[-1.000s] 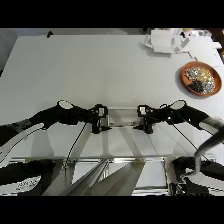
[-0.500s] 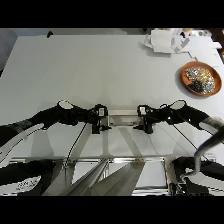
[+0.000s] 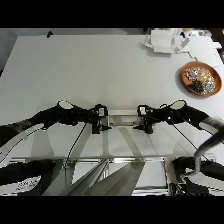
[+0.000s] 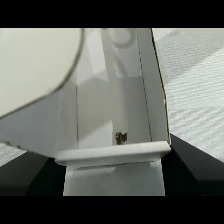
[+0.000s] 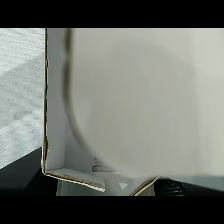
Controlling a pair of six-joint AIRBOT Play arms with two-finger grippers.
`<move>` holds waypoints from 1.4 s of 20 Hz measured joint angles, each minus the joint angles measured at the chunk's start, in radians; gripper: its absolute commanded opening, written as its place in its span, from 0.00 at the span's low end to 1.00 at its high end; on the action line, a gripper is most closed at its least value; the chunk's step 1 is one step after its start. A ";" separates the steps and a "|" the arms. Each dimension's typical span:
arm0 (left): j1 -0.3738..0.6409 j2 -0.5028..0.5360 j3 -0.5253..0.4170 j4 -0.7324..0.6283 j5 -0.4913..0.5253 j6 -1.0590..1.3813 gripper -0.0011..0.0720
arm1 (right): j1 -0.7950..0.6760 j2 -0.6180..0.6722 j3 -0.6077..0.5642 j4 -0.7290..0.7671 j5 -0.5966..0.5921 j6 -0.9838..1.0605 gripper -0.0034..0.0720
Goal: Fold the box and place the chain.
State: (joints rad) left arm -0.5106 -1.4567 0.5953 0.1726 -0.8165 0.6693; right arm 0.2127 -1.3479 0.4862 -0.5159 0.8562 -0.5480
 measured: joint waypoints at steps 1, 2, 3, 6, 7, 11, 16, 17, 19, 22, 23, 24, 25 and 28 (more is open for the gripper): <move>0.000 0.000 0.000 0.000 0.000 0.000 0.20 | 0.000 0.000 0.000 0.000 0.000 0.000 0.44; 0.000 0.000 0.000 0.000 -0.001 0.000 0.20 | 0.000 0.000 0.000 0.000 0.000 0.000 0.44; 0.000 0.000 0.000 0.000 -0.002 0.000 0.20 | 0.000 0.000 0.000 0.000 0.000 0.000 0.44; 0.000 0.000 0.000 0.000 -0.002 0.000 0.20 | 0.000 0.000 0.000 -0.001 0.000 0.000 0.44; 0.000 0.000 0.000 0.000 -0.002 0.000 0.20 | 0.000 0.000 0.000 -0.002 -0.001 0.000 0.45; -0.001 0.000 0.001 -0.007 -0.001 0.000 0.20 | 0.000 0.001 0.000 -0.005 0.016 0.015 0.95; -0.001 0.000 0.001 -0.001 -0.002 0.000 0.20 | -0.006 0.029 -0.001 -0.028 0.022 0.095 0.95; -0.001 0.000 0.000 0.000 -0.002 0.000 0.20 | -0.014 0.046 -0.001 -0.046 0.024 0.124 0.95; -0.001 0.000 0.001 -0.001 0.000 -0.001 0.20 | -0.043 0.086 -0.001 -0.083 0.032 0.184 0.95; -0.001 0.000 0.001 -0.001 -0.001 -0.001 0.20 | -0.106 0.156 -0.001 -0.176 0.060 0.285 0.95; -0.001 0.000 0.001 -0.001 -0.002 -0.001 0.20 | -0.128 0.179 -0.001 -0.207 0.074 0.319 0.95; -0.001 0.000 0.001 -0.001 -0.002 -0.001 0.20 | -0.150 0.206 -0.001 -0.236 0.089 0.352 0.93; -0.001 0.000 0.001 -0.001 -0.003 -0.001 0.20 | -0.167 0.232 -0.001 -0.258 0.099 0.381 0.90; -0.001 0.000 0.001 -0.001 -0.003 -0.001 0.20 | -0.200 0.327 -0.001 -0.293 0.136 0.450 0.48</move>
